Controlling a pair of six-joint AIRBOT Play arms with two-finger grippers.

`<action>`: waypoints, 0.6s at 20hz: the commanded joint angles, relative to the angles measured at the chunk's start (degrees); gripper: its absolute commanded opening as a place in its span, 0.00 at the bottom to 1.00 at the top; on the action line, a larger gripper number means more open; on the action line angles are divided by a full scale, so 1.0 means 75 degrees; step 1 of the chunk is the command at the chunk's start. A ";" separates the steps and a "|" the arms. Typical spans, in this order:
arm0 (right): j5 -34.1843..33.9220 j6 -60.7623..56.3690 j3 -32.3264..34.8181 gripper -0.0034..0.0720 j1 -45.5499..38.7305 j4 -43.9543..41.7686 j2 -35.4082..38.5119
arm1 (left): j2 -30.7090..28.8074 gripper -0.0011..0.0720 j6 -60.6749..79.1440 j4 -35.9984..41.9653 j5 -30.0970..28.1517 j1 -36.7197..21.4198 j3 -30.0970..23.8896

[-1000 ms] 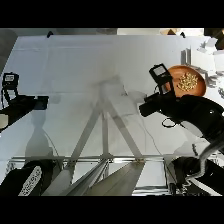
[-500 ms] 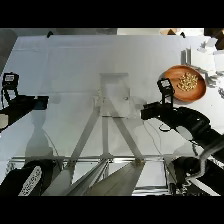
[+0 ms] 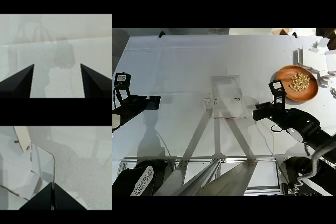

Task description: Fold the box and place the chain.

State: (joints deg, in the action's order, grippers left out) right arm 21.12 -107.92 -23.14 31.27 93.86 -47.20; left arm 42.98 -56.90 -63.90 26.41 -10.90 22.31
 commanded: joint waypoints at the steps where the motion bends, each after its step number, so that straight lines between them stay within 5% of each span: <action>1: -0.0166 -0.0006 0.0009 0.06 -0.0003 0.0076 -0.0329 | -0.0003 0.89 0.0003 0.0000 -0.0003 0.0003 0.0006; 12: -0.0175 -0.0006 0.0006 0.06 -0.0003 -0.0122 -0.0930 | -0.0003 0.89 0.0003 0.0000 -0.0003 0.0003 0.0006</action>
State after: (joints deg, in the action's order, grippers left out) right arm 19.86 -107.96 -23.09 31.24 93.17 -53.93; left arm 42.98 -56.88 -63.88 26.41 -10.90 22.31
